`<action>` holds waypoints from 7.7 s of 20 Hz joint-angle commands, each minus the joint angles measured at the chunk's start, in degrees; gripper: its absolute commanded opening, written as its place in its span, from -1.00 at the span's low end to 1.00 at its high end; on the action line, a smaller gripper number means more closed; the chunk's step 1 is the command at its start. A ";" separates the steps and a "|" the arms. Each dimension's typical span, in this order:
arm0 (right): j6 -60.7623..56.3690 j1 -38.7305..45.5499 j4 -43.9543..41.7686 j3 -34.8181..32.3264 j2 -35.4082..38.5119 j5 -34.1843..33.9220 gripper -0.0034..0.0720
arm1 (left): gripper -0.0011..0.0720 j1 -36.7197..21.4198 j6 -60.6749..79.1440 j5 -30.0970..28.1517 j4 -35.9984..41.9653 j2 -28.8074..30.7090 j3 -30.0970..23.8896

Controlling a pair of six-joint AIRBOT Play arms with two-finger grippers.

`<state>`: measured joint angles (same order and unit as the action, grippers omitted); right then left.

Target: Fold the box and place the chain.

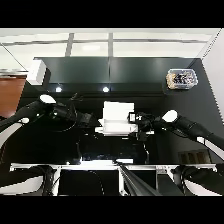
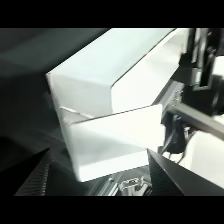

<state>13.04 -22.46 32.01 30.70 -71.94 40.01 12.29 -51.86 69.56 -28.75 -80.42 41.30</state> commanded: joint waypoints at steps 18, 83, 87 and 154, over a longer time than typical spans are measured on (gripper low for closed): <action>0.00 -0.04 0.00 0.00 -0.02 0.02 -0.69 | 0.51 16.76 -32.46 -10.47 -20.39 0.00 12.59; 0.00 -0.04 0.00 0.00 -0.02 0.02 -0.69 | 0.38 35.08 -76.15 -2.47 -56.50 -9.73 26.84; 0.02 -0.04 0.00 0.00 -0.02 0.02 -0.69 | 0.16 35.10 -76.11 -2.14 -56.65 -10.19 26.84; -100.96 38.10 40.30 5.66 19.76 16.31 -0.87 | -0.90 35.08 -75.65 -1.90 -56.00 -10.19 26.84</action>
<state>-58.87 1.37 57.54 36.73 -55.61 51.81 47.40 -127.46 66.65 -84.60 -90.61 68.14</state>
